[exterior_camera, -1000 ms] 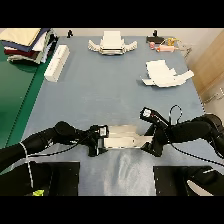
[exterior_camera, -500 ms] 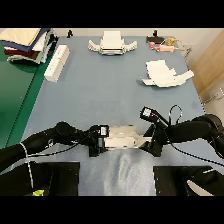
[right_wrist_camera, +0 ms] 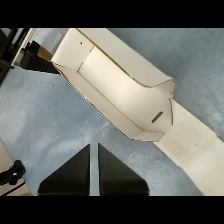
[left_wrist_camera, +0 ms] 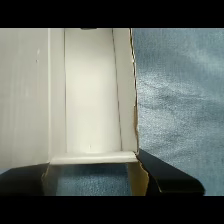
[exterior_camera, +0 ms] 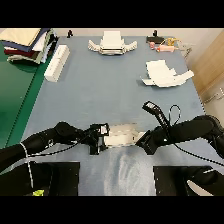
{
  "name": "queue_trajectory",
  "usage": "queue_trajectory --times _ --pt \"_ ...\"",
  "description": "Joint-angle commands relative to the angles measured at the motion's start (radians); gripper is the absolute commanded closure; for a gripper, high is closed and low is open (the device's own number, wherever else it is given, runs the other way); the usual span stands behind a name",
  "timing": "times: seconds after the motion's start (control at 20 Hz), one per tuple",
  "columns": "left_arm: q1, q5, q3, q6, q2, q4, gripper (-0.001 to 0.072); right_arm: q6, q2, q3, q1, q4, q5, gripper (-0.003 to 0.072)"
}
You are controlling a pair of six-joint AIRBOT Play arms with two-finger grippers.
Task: Fold the box.
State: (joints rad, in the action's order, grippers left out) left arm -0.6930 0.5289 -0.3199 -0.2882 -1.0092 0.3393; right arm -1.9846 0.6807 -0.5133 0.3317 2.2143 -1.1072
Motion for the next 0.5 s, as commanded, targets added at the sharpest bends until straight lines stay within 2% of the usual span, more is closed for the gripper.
queue_trajectory --times 0.0,0.25,0.45 --pt "0.001 0.013 -0.001 -0.001 0.0 0.001 0.0372 0.047 0.0 -0.001 0.001 0.012 0.017 0.0611" --pt "0.001 0.024 -0.001 0.002 0.0 0.001 0.0372 0.047 0.0 -0.001 0.001 0.012 0.03 0.0611" --pt "0.003 0.103 -0.001 -0.043 0.01 0.003 0.0372 0.047 0.0 -0.001 0.001 0.011 0.03 0.0611"
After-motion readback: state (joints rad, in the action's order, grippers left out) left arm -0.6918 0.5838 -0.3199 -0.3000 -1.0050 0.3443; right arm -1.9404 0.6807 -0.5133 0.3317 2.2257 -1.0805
